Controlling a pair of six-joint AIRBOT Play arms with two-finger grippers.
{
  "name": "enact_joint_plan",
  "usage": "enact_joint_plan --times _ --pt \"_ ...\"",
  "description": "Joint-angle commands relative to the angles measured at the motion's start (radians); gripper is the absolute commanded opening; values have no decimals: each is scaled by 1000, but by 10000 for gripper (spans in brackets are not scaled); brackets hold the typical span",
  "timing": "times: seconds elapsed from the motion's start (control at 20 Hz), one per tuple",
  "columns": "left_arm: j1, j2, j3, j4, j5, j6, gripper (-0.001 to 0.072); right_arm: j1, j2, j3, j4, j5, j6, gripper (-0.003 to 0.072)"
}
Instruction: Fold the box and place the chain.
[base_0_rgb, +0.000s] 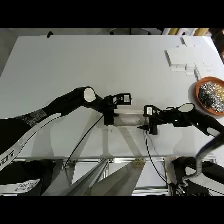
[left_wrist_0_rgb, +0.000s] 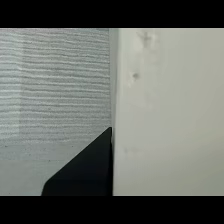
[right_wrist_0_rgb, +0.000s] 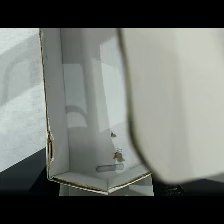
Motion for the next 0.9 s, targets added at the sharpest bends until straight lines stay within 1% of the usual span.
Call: enact_joint_plan --times 0.0,0.65,0.7,0.75,0.85 --pt "0 0 1 0 0 0 10 0 -1 0 0 -2 0 398" --pt "-4 0 1 -4 -3 -3 10 0 -1 0 0 -2 0 398" --pt "-4 2 1 -3 -11 -4 20 0 -1 0 0 -2 0 398" --pt "-4 6 1 -3 -10 -4 142 0 -1 0 0 -2 0 398" --pt "0 29 1 6 -10 -10 584 0 -1 0 0 -2 0 398"
